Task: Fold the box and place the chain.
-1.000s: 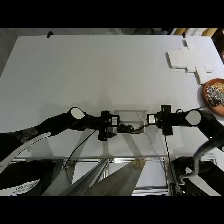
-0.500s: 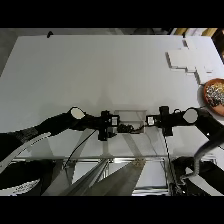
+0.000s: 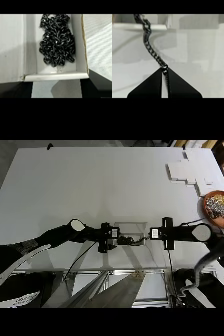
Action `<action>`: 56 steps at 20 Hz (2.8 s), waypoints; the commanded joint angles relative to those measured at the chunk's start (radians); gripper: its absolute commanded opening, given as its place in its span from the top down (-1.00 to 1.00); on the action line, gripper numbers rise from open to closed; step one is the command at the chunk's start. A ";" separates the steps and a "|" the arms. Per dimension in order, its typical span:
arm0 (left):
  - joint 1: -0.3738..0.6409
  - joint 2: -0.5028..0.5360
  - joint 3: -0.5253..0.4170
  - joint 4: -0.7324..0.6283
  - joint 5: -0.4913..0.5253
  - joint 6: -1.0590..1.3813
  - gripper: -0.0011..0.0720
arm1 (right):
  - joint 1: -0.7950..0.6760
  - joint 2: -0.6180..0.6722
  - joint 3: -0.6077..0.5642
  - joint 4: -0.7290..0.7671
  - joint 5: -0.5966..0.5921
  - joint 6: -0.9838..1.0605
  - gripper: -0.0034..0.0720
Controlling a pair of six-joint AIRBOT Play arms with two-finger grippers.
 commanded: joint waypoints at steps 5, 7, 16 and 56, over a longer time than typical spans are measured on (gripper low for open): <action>0.000 0.001 0.000 0.000 -0.003 0.000 -0.09 | 0.020 0.122 0.001 0.575 0.142 0.011 0.86; 0.000 0.001 0.000 0.000 -0.003 0.000 -0.09 | 0.062 0.108 0.001 0.662 0.140 0.010 0.86; 0.000 0.001 0.000 0.000 -0.003 0.000 -0.09 | 0.265 -0.087 0.002 0.676 -0.036 0.028 0.59; 0.000 0.001 0.000 0.000 -0.003 0.000 -0.09 | -0.194 -0.431 0.201 -0.109 0.092 -0.106 0.79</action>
